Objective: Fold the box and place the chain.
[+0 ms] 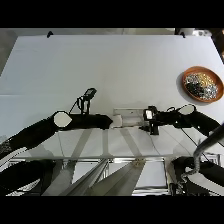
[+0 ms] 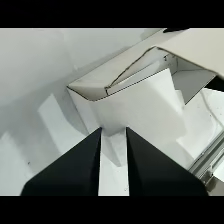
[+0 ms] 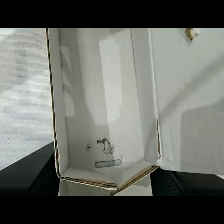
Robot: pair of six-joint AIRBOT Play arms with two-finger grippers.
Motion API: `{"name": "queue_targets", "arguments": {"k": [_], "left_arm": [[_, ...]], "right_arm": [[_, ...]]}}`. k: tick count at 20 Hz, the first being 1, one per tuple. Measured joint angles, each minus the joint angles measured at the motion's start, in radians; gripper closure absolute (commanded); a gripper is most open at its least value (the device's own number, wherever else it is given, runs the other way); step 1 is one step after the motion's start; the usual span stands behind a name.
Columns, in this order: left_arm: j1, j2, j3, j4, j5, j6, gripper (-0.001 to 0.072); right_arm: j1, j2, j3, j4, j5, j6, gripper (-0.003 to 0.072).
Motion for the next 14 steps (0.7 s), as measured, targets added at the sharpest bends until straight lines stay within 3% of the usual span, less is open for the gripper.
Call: {"name": "queue_targets", "arguments": {"k": [4, 5, 6, 12, 14], "left_arm": [[0.000, 0.000, 0.005, -0.002, -0.010, 0.006, 0.0476], [0.000, 0.000, 0.006, -0.003, -0.011, 0.006, 0.0456], [-0.001, 0.000, 0.006, -0.003, -0.014, 0.006, 0.0363], [-0.001, -0.005, 0.008, 0.035, -0.024, -0.061, 0.0355], [-0.002, -0.013, 0.014, 0.059, -0.027, -0.107, 0.0290]], "right_arm": [[0.000, 0.000, 0.000, 0.000, 0.000, 0.000, 0.0274], [0.000, 0.000, 0.000, 0.000, 0.000, 0.000, 0.0274], [0.000, 0.000, 0.000, 0.000, 0.000, 0.000, 0.0274], [0.000, 0.000, 0.000, 0.000, 0.000, 0.000, 0.0274], [0.000, 0.000, 0.000, 0.000, 0.000, 0.000, 0.0274]]}}
